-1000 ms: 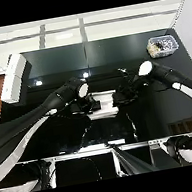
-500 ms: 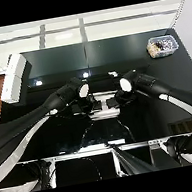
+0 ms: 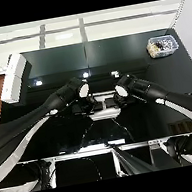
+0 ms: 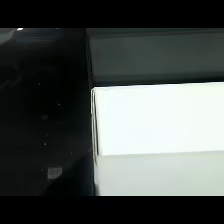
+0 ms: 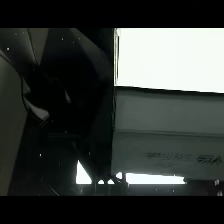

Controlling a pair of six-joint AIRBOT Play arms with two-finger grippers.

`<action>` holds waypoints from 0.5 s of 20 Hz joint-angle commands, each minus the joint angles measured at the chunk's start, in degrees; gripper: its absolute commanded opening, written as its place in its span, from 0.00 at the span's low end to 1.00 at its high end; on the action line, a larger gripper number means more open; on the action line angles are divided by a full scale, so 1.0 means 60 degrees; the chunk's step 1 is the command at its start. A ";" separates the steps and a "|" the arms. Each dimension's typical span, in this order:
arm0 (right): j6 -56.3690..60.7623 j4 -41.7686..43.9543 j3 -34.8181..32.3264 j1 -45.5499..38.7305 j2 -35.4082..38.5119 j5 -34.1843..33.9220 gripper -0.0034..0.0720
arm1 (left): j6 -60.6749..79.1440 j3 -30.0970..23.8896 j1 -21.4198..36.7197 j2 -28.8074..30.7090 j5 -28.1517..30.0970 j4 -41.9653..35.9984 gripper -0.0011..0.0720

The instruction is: Fold the box and place the chain.

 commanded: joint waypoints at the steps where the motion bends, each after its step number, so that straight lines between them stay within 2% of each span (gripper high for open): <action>1: 0.0251 0.0215 0.0007 0.0025 0.0000 0.0033 0.23 | 0.0015 0.0000 0.0004 0.0000 0.0029 0.0015 0.06; 2: 0.0335 0.0211 0.0007 0.0025 0.0000 0.0033 0.36 | 0.0018 0.0000 0.0004 0.0000 0.0025 0.0015 0.06; 10: 0.0404 0.0215 0.0004 0.0025 -0.0029 0.0073 0.36 | 0.0015 0.0000 0.0004 0.0000 0.0073 0.0011 0.06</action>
